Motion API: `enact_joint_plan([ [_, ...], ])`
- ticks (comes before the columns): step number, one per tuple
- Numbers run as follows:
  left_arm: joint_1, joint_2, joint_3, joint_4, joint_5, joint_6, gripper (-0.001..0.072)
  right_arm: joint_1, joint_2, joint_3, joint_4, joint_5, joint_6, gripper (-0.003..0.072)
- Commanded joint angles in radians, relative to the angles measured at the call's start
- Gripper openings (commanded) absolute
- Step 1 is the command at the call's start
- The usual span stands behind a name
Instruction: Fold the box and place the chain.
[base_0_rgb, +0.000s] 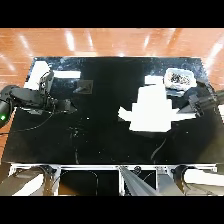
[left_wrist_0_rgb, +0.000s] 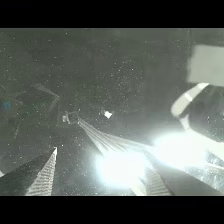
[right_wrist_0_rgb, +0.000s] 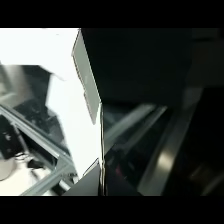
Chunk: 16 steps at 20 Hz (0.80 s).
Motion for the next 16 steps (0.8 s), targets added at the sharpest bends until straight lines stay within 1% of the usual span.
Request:
enact_joint_plan([
  [1,0.004,-0.001,0.000,0.023,0.002,0.001,0.0604,0.204,0.172,-0.077,0.127,-0.157,0.012,0.0032],
  [3,0.007,-0.001,0.000,0.023,0.006,0.006,0.0604,0.351,0.270,-0.198,0.137,-0.312,0.037,0.0032],
  [5,0.007,-0.001,0.000,0.022,-0.013,0.007,0.0604,0.516,0.347,-0.331,0.136,-0.490,0.038,0.0032],
  [7,0.007,-0.002,0.000,0.019,-0.026,0.007,0.0604,0.660,0.383,-0.428,0.133,-0.628,0.037,0.0032],
  [10,0.000,-0.024,0.000,0.023,-0.068,0.048,0.0604,0.800,0.383,-0.511,0.118,-0.799,0.068,0.0031],
  [11,-0.002,-0.046,0.001,0.012,-0.098,0.047,0.0604,0.819,0.383,-0.519,0.114,-0.832,0.090,0.0031],
  [13,-0.001,-0.109,0.012,-0.074,-0.088,0.090,0.0604,0.823,0.383,-0.519,0.128,-0.846,0.097,0.0032],
  [14,-0.001,-0.150,0.022,-0.157,-0.052,0.169,0.0604,0.823,0.383,-0.519,0.129,-0.838,0.101,0.0032],
  [16,0.009,-0.253,0.061,-0.370,0.088,0.397,0.0604,0.824,0.383,-0.519,0.133,-0.816,0.104,0.0031],
])
